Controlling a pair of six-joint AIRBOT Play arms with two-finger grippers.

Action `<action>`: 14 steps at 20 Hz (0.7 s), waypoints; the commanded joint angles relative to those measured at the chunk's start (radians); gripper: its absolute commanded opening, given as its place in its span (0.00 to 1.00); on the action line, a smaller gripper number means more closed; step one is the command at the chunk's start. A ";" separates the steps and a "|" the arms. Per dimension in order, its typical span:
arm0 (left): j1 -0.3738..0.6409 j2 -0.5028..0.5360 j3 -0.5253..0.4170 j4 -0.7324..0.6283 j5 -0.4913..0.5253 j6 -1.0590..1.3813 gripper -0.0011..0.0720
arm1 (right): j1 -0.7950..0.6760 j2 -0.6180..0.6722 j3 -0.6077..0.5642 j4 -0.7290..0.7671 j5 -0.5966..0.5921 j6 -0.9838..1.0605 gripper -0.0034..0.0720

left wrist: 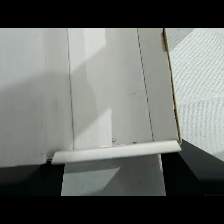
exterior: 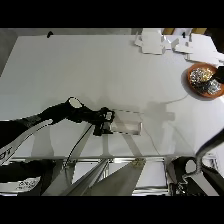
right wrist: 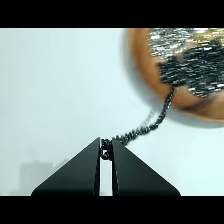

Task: Fold the box and place the chain.

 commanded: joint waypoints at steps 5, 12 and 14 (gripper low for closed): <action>0.000 -0.001 0.000 0.000 0.000 0.000 0.30 | 0.290 0.350 -0.003 0.067 0.271 0.136 0.07; 0.000 -0.001 0.000 0.000 0.000 0.000 0.30 | 0.564 0.472 -0.069 0.095 0.272 0.248 0.07; 0.000 -0.001 0.000 0.000 0.000 0.000 0.30 | 0.629 0.472 -0.140 0.089 0.235 0.248 0.07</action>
